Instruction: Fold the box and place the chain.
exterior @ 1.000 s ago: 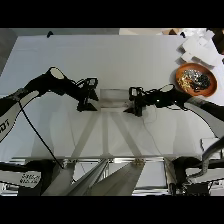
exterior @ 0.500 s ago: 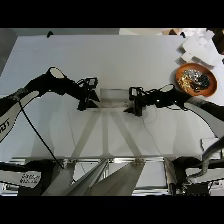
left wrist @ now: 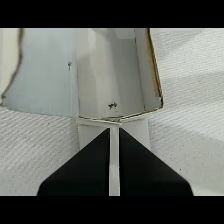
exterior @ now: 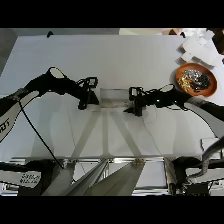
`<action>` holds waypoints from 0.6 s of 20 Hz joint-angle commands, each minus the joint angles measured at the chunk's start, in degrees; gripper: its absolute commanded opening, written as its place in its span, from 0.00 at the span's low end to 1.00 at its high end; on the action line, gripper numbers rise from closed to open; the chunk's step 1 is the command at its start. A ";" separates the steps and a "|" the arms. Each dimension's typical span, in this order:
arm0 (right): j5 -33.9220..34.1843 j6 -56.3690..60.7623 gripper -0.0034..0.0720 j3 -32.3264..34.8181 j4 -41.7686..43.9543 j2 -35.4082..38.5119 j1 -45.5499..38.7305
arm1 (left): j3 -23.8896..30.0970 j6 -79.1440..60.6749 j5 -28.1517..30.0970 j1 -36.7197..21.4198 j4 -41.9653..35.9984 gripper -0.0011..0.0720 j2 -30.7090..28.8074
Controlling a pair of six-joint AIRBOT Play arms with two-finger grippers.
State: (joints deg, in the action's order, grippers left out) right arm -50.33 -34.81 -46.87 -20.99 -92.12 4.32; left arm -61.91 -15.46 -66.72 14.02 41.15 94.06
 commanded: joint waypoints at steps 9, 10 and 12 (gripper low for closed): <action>-0.02 0.00 0.54 -0.02 0.00 0.00 0.02 | 0.02 0.07 -1.16 1.09 -1.90 0.12 0.87; -0.02 0.00 0.54 -0.02 0.00 0.00 0.00 | 0.02 0.07 -1.05 1.09 -2.16 0.13 0.87; -0.02 0.00 0.54 -0.02 0.00 0.00 0.00 | 0.02 0.09 -0.55 1.07 -2.19 0.14 0.87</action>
